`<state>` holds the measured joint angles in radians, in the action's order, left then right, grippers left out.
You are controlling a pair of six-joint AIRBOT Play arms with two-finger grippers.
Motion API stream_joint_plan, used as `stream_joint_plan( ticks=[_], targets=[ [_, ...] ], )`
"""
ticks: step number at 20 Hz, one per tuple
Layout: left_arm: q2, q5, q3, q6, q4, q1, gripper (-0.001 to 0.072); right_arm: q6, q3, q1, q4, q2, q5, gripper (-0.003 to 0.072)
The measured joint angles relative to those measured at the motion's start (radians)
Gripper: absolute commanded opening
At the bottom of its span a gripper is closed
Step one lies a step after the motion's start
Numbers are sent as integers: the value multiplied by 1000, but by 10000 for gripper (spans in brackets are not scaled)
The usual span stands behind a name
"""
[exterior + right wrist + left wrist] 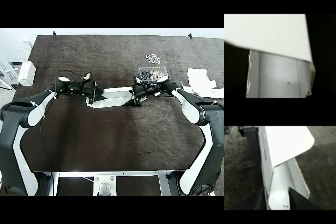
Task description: Fold the box and place the chain.
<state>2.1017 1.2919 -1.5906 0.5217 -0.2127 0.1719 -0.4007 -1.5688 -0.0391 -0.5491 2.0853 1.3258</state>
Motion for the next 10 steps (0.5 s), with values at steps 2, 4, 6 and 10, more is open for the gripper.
stream_joint_plan(
  ticks=[2, 4, 6, 10],
  targets=[
    [0, 105, -21, -10, 10, -35, 345, 0, 0, 0, 0, 0, 1, 572],
    [0, 232, -51, -22, 31, -72, 20, 0, 0, 0, -1, 0, 2, 572],
    [-2, 364, -90, -36, 61, -103, 18, 0, 0, 0, -1, 0, 2, 572],
    [-64, 481, -129, -80, 75, -131, 15, 0, 0, 0, -1, 0, 2, 572]
  ],
)
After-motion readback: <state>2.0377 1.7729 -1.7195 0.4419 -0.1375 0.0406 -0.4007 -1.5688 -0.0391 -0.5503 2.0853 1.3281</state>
